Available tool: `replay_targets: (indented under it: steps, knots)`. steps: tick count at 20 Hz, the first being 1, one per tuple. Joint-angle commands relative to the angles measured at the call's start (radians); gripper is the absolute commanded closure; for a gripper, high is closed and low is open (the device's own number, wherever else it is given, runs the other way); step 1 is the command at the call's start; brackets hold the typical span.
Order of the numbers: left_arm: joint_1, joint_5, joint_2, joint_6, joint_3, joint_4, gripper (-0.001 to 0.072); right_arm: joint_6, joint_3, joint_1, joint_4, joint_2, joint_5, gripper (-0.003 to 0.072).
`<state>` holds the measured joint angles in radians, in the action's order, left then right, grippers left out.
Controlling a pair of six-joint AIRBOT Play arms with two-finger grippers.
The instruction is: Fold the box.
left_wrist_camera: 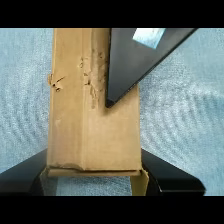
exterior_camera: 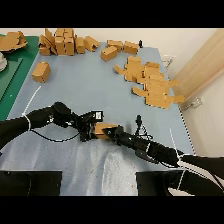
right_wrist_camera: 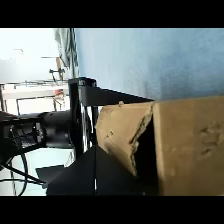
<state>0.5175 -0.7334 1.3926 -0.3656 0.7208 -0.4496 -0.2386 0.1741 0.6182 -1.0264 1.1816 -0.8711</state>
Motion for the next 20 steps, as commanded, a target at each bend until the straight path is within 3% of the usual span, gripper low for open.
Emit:
replay_targets:
  steps: [1,10,16,18,20]
  knots:
    - [0.0,0.0,0.0,0.0,0.001,0.0,0.0187,-0.016,0.001,0.001,0.028,0.004,0.05,0.0687]
    - [0.0,0.0,0.0,0.0,0.001,0.0,0.0187,-0.016,0.001,0.0,0.034,0.003,0.081,0.0687]
    - [0.0,0.0,0.0,0.0,0.001,0.0,0.0187,0.002,0.001,-0.001,-0.014,-0.048,-0.033,0.0685]
    - [0.0,0.0,0.0,0.0,0.001,0.0,0.0187,0.032,0.001,-0.018,-0.023,-0.105,-0.001,0.0684]
    - [0.0,0.0,0.0,0.0,0.001,0.0,0.0187,0.04,0.001,-0.052,-0.02,-0.171,0.121,0.0684]
